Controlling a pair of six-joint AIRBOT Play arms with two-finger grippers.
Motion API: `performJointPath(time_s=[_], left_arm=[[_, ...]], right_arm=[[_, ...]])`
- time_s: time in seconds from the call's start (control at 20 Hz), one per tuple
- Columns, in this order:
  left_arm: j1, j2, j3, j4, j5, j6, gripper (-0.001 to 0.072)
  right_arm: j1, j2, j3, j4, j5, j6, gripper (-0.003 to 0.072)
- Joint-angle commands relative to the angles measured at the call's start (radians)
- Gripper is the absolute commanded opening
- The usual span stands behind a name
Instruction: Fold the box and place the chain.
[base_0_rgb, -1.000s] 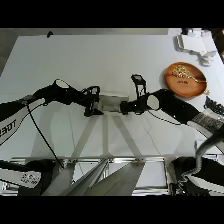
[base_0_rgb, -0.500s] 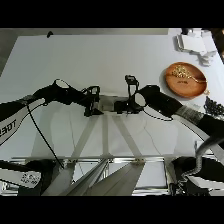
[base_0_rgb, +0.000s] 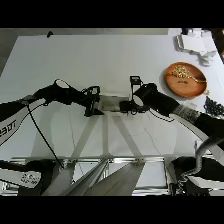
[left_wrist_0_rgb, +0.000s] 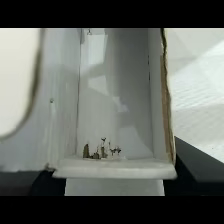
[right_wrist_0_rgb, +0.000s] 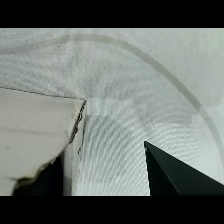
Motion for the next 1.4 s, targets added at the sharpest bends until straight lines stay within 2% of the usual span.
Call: performJointPath(time_s=[0.0, 0.1, 0.35, 0.45, 0.5, 0.55, 0.6, 0.7, 0.75, 0.85, 0.9, 1.0, 1.25, 1.35], left_arm=[[0.001, 0.001, 0.000, 0.002, 0.001, 0.001, 0.0318], [0.001, 0.001, 0.000, 0.002, 0.001, 0.001, 0.0318], [0.001, 0.001, 0.000, 0.002, 0.000, 0.001, 0.0318], [0.001, 0.001, 0.000, 0.002, 0.001, 0.001, 0.0318], [0.001, 0.001, 0.000, 0.001, 0.001, 0.001, 0.0318], [0.001, 0.001, 0.000, 0.002, 0.001, 0.001, 0.0318], [0.001, 0.001, 0.000, 0.002, 0.001, 0.001, 0.0318], [0.001, 0.001, 0.000, 0.002, 0.001, 0.001, 0.0318], [0.001, 0.001, 0.000, 0.002, 0.001, 0.001, 0.0318], [0.001, 0.001, 0.000, 0.001, 0.001, 0.001, 0.0318], [0.001, 0.001, 0.000, 0.002, 0.001, 0.001, 0.0318], [0.001, 0.001, 0.000, 0.001, 0.001, 0.001, 0.0318], [0.001, 0.001, 0.000, 0.002, 0.001, 0.001, 0.0318], [0.001, 0.001, 0.000, 0.001, 0.001, 0.001, 0.0318]], right_arm=[[0.023, -0.003, 0.009, -0.018, -0.013, 0.012, 0.0495], [0.041, -0.010, 0.009, -0.017, -0.061, 0.013, 0.0495], [0.060, -0.075, 0.010, 0.020, -0.090, 0.016, 0.0488], [0.064, -0.082, 0.010, 0.023, -0.100, 0.016, 0.0426], [0.064, -0.082, 0.010, 0.023, -0.099, 0.016, 0.0154], [0.064, -0.080, 0.010, 0.023, -0.099, 0.016, 0.0015], [0.064, -0.080, 0.010, 0.023, -0.101, 0.016, 0.0013], [0.064, -0.080, 0.010, 0.023, -0.100, 0.016, 0.0013], [0.064, -0.077, 0.010, 0.024, -0.100, 0.016, 0.0047], [0.064, -0.064, 0.011, 0.024, -0.099, 0.015, 0.0361], [0.064, -0.051, 0.013, 0.024, -0.099, 0.014, 0.0444], [0.063, -0.013, 0.014, 0.023, -0.091, 0.005, 0.0445], [0.064, 0.110, 0.014, 0.023, 0.023, -0.003, 0.0459], [0.064, 0.170, 0.014, 0.023, 0.046, -0.091, 0.0459]])
